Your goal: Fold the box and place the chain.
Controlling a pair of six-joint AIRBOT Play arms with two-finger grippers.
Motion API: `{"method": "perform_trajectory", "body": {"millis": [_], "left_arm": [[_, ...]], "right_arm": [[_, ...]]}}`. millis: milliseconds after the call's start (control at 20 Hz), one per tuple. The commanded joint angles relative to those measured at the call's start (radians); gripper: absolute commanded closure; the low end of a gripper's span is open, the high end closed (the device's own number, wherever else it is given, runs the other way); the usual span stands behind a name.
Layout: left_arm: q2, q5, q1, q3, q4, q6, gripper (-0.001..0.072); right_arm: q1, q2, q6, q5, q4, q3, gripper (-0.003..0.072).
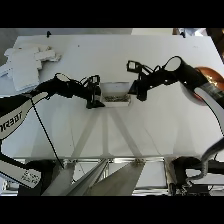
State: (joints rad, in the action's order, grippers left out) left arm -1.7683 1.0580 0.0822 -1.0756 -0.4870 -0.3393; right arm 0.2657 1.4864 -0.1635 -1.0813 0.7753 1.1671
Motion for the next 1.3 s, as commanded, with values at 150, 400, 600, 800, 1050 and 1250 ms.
{"method": "perform_trajectory", "body": {"millis": [150, 400, 600, 800, 1050, 1250], "left_arm": [[0.000, 0.000, 0.000, -0.001, 0.000, 0.000, 0.0148], [0.000, 0.000, 0.000, -0.001, 0.000, 0.000, 0.0148], [0.000, 0.000, 0.000, -0.001, 0.000, 0.000, 0.0148], [0.000, 0.000, 0.000, -0.001, 0.000, 0.000, 0.0148], [0.000, 0.000, 0.000, -0.001, 0.000, 0.000, 0.0148], [0.000, 0.000, 0.000, -0.001, 0.000, 0.000, 0.0148]], "right_arm": [[0.035, -0.022, 0.087, 0.113, -0.285, 0.001, 0.0677], [0.106, 0.031, 0.109, 0.141, -0.282, 0.001, 0.0677], [0.117, 0.108, 0.026, 0.131, -0.187, 0.000, 0.0638], [0.074, 0.073, -0.008, 0.042, -0.125, 0.000, 0.0462], [-0.092, -0.024, -0.005, -0.093, -0.101, 0.000, 0.0460], [-0.189, -0.029, 0.058, -0.066, -0.011, -0.047, 0.0367]]}}
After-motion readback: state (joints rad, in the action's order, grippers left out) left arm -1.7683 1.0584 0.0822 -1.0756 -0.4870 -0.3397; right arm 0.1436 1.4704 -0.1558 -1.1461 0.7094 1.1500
